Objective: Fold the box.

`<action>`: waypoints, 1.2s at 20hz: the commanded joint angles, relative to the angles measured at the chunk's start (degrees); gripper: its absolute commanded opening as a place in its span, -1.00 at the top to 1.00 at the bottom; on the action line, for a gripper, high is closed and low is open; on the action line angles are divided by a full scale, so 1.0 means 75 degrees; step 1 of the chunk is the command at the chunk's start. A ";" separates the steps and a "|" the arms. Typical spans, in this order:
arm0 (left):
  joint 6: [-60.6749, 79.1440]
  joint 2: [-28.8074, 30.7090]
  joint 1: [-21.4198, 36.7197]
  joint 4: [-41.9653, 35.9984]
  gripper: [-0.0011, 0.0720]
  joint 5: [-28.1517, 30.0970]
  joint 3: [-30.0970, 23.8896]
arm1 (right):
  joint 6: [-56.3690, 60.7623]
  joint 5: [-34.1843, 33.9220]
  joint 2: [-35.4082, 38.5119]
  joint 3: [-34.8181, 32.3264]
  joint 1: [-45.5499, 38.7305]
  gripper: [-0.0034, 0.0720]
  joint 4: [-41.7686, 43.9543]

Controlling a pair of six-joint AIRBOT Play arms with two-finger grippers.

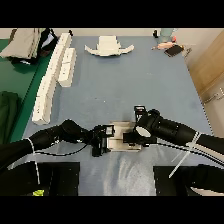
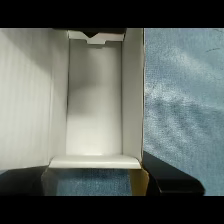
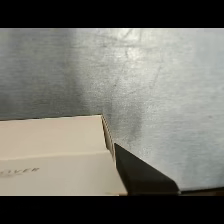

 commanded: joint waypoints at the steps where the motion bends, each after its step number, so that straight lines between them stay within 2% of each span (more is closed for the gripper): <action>1: 0.0000 0.0000 0.0003 0.0006 -0.42 0.0003 0.0009 | 0.0452 0.0099 -0.0160 0.0038 0.0026 0.07 -0.0052; 3: 0.0000 0.0000 0.0003 0.0006 -0.42 0.0003 0.0009 | 0.0449 0.0230 -0.0271 0.0038 0.0029 0.69 -0.0055; 4: 0.0000 0.0000 0.0003 0.0006 -0.42 0.0003 0.0009 | 0.0455 0.0358 -0.0321 0.0038 0.0026 0.91 -0.0052; 8: 0.0000 -0.0003 0.0003 0.0006 -0.42 0.0003 0.0009 | 0.0452 0.0583 -0.0376 0.0044 0.0087 0.91 -0.0055; 9: 0.0000 0.0000 0.0003 0.0006 -0.42 0.0003 0.0009 | 0.0452 0.0551 -0.0367 0.0073 0.0119 0.75 -0.0055; 10: 0.0000 0.0000 0.0003 0.0006 -0.42 0.0003 0.0009 | 0.0452 0.0551 -0.0367 0.0111 0.0119 0.17 -0.0047; 11: 0.0000 -0.0003 0.0003 0.0006 -0.42 0.0006 0.0009 | 0.0446 0.0548 -0.0367 0.0172 0.0119 -0.09 -0.0038; 19: 0.0000 0.0000 0.0003 0.0006 -0.42 0.0003 0.0009 | 0.0309 0.0682 -0.0099 0.0493 0.0117 -0.09 0.0210; 24: 0.0000 0.0000 0.0003 0.0006 -0.42 0.0003 0.0009 | 0.0315 0.1813 0.0807 0.0822 0.0117 -0.09 0.0224</action>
